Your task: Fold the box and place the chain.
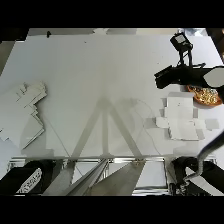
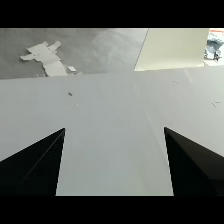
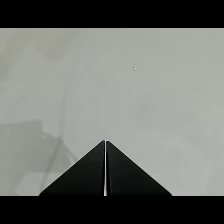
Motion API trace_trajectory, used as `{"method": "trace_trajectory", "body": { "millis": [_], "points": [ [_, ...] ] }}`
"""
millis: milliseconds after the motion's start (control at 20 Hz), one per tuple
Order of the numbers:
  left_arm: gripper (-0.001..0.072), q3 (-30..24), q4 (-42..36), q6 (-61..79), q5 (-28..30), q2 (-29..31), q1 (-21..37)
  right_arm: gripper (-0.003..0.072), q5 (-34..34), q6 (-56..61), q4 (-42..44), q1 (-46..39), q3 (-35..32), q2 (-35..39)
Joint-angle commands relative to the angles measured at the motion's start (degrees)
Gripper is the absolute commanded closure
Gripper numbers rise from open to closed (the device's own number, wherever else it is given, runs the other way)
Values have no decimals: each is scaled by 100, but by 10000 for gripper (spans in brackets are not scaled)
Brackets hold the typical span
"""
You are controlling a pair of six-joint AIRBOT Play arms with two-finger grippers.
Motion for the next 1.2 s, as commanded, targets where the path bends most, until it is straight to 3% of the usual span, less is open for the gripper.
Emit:
{"method": "trace_trajectory", "body": {
  "millis": [0,400,650,900,1150],
  "points": [
    [14,4,2,0,2,4,-4,674,0,0,2,-4,7,4],
    [14,4,2,0,2,4,-4,671,33,2,286,-2,15,70],
    [14,4,2,0,2,4,-4,671,920,2,39,-4,479,782],
    [14,4,2,0,2,4,-4,671,1561,442,-1327,-4,619,2149],
    [14,4,2,0,2,4,-4,672,2070,1674,-3810,-4,619,3333]
  ]
}}
